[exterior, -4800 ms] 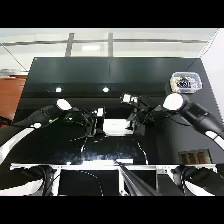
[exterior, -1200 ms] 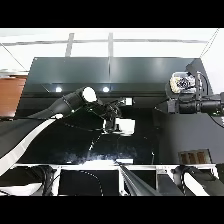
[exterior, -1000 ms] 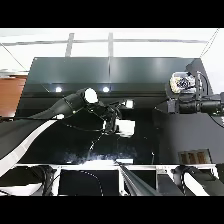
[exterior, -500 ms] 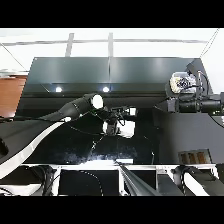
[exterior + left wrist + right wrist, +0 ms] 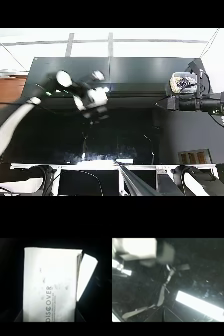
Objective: Fold the box and place the chain.
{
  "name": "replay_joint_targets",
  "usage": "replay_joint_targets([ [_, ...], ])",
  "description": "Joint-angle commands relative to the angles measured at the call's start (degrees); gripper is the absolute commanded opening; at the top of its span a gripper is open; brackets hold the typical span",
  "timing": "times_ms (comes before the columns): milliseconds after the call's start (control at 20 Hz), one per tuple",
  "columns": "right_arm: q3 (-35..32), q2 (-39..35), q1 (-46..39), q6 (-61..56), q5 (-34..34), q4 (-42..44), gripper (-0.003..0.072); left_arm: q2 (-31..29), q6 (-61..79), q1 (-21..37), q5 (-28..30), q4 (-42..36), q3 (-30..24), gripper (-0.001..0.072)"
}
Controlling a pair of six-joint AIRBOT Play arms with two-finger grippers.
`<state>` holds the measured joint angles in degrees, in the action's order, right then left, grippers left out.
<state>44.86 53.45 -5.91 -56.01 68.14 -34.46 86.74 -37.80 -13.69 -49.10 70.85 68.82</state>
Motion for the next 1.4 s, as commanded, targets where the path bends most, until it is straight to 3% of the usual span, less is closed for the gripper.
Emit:
replay_joint_targets([
  [0,0.07,-0.02,-0.04,-2.58,-0.7,0.24,0.0013,2.51,-19.06,17.73,7.85,5.16,7.06,0.0295],
  [150,0.07,-0.02,-0.02,-3.89,-0.87,0.81,0.0013,11.72,-22.08,27.43,0.22,5.2,19.91,0.0296],
  [250,0.07,-0.02,0.04,-4.76,-0.9,0.83,0.0013,18.36,-25.16,30.95,-4.68,5.18,28.39,0.0296],
  [400,0.07,-0.02,0.07,-5.55,-0.9,1.09,0.0013,24.96,-25.64,31.87,-5.88,5.79,36.61,0.0296],
  [550,0.07,-0.02,0.07,-5.79,-1.14,1.42,0.0013,29.11,-25.7,30.42,-5.99,6.47,39.78,0.0296],
  [600,0.07,-0.02,0.07,-6.47,-1.46,1.44,0.0013,29.68,-25.68,29.9,-5.53,6.82,39.82,0.0324],
  [700,0.07,-0.02,0.07,-6.86,-1.36,1.42,0.0013,29.88,-25.81,29.05,-4.96,9.49,39.87,0.071],
  [800,0.07,-0.02,0.07,-7.28,-1.33,1.6,0.0013,28.74,-27.41,28.02,-7.61,14.71,43.06,0.071],
  [900,0.35,-0.02,0.07,-7.41,-1.36,1.68,0.0012,27.41,-29.7,26.97,-14.1,17.62,50.4,0.071],
  [950,1.05,-0.02,0.07,-7.93,-1.42,1.66,0.0012,26.25,-31.26,26.84,-17.2,16.5,53.44,0.071],
  [1050,4.57,-0.02,0.07,-8.76,-1.73,1.2,0.0012,20.98,-36.13,26.16,-19.34,11.3,53.75,0.0706],
  [1100,7.32,-0.02,0.07,-9.92,-1.49,-0.5,0.0013,17.68,-36.17,25.75,-20.22,7.1,52.0,0.0676],
  [1150,10.99,-0.04,0.07,-11.85,-0.28,-4.72,0.0012,14.69,-36.15,25.31,-22.23,4.28,50.12,0.0441],
  [1200,14.69,-0.11,0.07,-14.05,1.81,-10.4,0.0012,11.74,-36.13,24.81,-25.86,1.77,47.98,0.0032],
  [1300,20.28,-1.62,0.68,-23.74,5.86,-24.81,0.001,6.71,-38.69,23.1,-33.53,-2.47,43.45,0.0026],
  [1350,20.52,-4.2,2.71,-28.35,4.13,-34.03,0.0009,3.96,-43.56,21.4,-36.33,-1.75,40.48,0.0025],
])
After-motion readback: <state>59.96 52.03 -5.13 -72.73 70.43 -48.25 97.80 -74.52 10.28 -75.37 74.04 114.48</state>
